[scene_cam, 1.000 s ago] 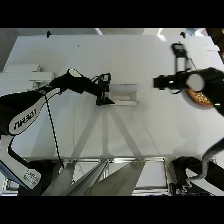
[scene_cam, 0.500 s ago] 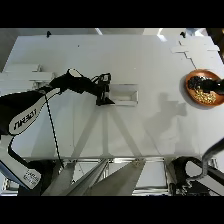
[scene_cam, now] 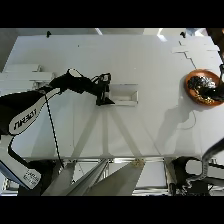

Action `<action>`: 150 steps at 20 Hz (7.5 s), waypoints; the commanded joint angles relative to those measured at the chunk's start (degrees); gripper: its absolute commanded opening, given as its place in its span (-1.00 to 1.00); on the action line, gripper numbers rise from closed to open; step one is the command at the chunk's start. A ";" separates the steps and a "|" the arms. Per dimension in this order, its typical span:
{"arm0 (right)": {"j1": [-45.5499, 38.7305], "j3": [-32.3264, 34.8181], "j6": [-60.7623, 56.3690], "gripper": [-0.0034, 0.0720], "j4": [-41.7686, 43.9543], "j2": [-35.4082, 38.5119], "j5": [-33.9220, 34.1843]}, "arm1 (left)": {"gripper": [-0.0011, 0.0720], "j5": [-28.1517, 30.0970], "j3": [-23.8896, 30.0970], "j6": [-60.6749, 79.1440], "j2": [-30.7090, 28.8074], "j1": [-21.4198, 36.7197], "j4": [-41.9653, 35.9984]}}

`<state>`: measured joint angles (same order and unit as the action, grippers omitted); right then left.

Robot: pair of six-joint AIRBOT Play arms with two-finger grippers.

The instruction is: Fold the box and place the chain.

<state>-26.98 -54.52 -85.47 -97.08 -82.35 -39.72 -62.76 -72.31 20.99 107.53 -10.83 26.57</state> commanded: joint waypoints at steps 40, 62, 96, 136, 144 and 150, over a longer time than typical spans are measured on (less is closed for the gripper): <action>42.12 -0.02 9.60 -0.88 31.52 24.06 -10.34 | -0.16 0.00 -0.02 -0.02 0.00 0.02 0.02; 48.11 -12.04 37.22 -0.88 56.72 2.45 -12.28 | -0.16 0.00 -0.02 0.00 0.00 0.02 0.02; 21.03 -12.41 14.69 -0.12 14.71 13.64 -27.87 | -0.16 0.00 -0.02 0.00 0.00 0.02 0.00; 2.43 -12.33 10.45 -0.88 14.71 7.65 -22.21 | -0.16 -0.02 -0.02 0.00 0.00 0.02 0.00; 14.19 -12.33 10.97 -0.88 16.31 16.02 -37.38 | -0.16 0.00 -0.02 0.00 0.00 0.02 0.02; 27.87 -12.33 10.93 -0.88 22.34 15.08 -32.00 | -0.16 -0.02 -0.02 0.00 0.00 0.02 0.02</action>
<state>-4.75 -66.78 -74.59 -79.26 -66.94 -74.17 -62.78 -72.31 20.97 107.55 -10.83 26.57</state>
